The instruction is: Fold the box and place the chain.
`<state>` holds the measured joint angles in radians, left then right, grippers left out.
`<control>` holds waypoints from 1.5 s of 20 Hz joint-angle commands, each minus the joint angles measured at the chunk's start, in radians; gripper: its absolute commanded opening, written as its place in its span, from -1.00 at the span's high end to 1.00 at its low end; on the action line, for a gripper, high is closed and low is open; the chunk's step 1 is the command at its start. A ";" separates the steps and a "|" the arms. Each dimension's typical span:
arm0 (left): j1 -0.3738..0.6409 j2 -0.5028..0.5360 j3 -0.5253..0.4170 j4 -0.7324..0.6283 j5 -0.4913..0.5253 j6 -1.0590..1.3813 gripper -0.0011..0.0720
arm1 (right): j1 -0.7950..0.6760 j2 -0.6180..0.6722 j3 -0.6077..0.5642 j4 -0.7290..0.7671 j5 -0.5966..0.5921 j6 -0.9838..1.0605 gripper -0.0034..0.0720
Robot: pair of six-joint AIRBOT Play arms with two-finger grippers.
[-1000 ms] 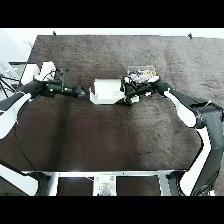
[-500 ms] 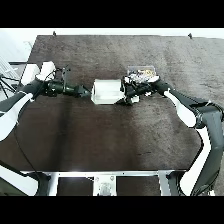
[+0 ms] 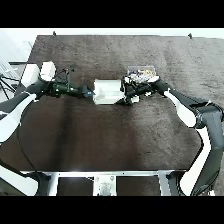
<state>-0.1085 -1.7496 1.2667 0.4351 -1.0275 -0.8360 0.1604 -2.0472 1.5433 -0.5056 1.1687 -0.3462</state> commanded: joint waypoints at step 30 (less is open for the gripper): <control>-0.163 0.001 0.185 0.472 0.068 -0.659 -0.12 | 0.000 0.000 0.000 0.000 0.000 0.000 -0.63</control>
